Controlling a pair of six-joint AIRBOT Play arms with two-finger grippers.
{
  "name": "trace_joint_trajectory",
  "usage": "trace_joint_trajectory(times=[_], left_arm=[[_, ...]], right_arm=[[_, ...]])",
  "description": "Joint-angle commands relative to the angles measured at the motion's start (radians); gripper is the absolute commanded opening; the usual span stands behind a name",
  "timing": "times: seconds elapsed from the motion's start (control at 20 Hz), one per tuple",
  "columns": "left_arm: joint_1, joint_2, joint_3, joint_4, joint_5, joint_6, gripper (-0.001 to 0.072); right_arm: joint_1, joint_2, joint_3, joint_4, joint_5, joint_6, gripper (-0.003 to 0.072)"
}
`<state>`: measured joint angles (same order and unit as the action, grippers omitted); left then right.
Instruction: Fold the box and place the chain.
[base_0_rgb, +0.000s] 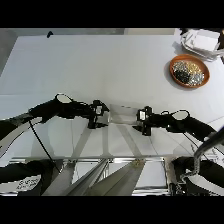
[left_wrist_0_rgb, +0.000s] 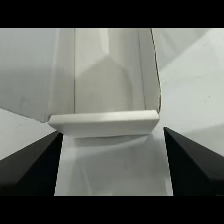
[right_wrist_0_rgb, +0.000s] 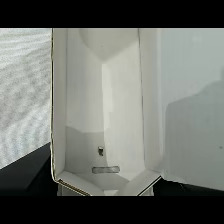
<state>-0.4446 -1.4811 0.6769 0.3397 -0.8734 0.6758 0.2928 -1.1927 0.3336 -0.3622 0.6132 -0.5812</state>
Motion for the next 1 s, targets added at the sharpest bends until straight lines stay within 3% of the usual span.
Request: trace_joint_trajectory(times=[0.0, 0.55, 0.7, 0.8, 0.9, 0.95], left_arm=[[-0.019, -0.018, 0.000, -0.019, 0.011, -0.004, 0.0700], [-0.055, -0.032, 0.000, -0.093, 0.021, -0.011, 0.0677], [-0.055, -0.032, 0.000, -0.093, 0.022, -0.011, 0.0481], [-0.055, -0.032, 0.000, -0.095, 0.025, -0.011, 0.0311], [-0.055, -0.032, 0.000, -0.100, 0.032, -0.016, 0.0279], [-0.056, -0.032, 0.000, -0.104, 0.039, -0.020, 0.0201]], right_arm=[[0.000, 0.000, 0.000, 0.000, 0.000, 0.000, 0.0341], [0.000, 0.000, 0.000, 0.000, 0.000, 0.000, 0.0341], [0.000, 0.000, 0.000, 0.000, 0.000, 0.000, 0.0341], [0.000, 0.000, 0.000, 0.000, 0.000, 0.000, 0.0341], [0.000, 0.000, 0.000, 0.000, 0.000, 0.000, 0.0341], [0.000, 0.000, 0.000, 0.000, 0.000, 0.000, 0.0341]])
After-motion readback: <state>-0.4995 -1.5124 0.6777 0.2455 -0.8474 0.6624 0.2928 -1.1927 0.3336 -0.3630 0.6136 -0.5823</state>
